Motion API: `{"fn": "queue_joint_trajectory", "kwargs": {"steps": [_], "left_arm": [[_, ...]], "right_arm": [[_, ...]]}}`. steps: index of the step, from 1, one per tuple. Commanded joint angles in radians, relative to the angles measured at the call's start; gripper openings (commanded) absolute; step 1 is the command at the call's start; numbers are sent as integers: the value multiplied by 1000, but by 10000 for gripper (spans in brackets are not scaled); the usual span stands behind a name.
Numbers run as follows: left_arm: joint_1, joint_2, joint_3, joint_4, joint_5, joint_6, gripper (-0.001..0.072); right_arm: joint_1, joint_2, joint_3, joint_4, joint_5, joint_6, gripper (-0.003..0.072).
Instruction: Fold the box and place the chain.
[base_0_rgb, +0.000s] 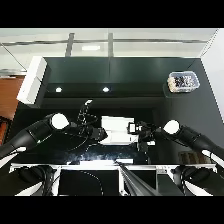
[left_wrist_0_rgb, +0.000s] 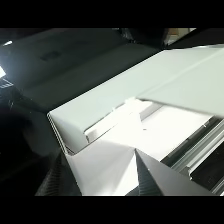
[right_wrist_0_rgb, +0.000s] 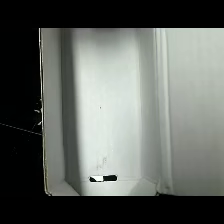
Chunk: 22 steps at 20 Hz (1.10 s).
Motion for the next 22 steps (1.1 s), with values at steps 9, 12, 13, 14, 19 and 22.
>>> {"fn": "queue_joint_trajectory", "kwargs": {"steps": [9,12,13,14,19,22], "left_arm": [[-21,0,2,3,37,-68,483],[-21,-1,2,3,57,-70,483],[-21,-3,2,3,73,-77,483],[-21,-12,6,4,79,-83,483],[-101,-48,74,205,69,-132,483],[-122,-48,120,370,25,-290,483]], "right_arm": [[0,0,0,2,0,2,246],[0,0,0,3,0,2,245],[0,0,0,3,0,2,246],[0,0,0,2,0,2,245],[0,0,0,2,0,2,246],[0,0,0,3,0,2,245]]}}
